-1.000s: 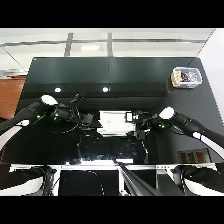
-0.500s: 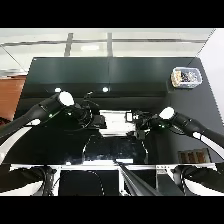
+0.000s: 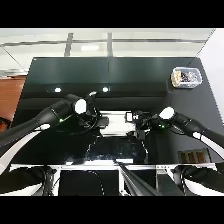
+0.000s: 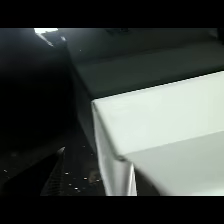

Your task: Fold the box and place the chain.

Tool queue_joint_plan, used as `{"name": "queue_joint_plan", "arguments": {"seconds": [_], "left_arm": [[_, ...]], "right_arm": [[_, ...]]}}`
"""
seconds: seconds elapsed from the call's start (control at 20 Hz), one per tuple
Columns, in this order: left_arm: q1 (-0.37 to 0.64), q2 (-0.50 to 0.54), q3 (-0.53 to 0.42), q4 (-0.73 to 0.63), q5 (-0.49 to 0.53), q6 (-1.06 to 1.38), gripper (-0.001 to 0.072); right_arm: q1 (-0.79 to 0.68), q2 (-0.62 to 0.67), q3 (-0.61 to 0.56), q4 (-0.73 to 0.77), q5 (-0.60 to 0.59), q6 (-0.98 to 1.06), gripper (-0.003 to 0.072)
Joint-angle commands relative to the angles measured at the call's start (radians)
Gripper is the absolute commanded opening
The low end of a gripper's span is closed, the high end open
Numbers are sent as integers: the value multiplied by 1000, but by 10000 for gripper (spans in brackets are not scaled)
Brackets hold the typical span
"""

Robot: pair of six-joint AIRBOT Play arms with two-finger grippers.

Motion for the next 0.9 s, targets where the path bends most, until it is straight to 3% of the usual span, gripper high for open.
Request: {"name": "queue_joint_plan", "arguments": {"seconds": [0.0, 0.15, 0.6, 0.7, 0.85], "left_arm": [[-68, -24, 59, 173, -62, -183, 479], [-107, -39, 121, 211, -102, -243, 479], [-133, -97, 125, 230, -119, -320, 476], [-136, -98, 125, 232, -117, -323, 371], [-135, -99, 125, 231, -96, -323, 362]], "right_arm": [[1, -1, 0, 0, 0, 0, 356], [1, -1, 0, 0, 0, 0, 356], [1, -1, 0, 0, 0, 0, 356], [1, -1, 0, 0, 0, 0, 356], [1, -1, 0, 0, 0, 0, 356]]}}
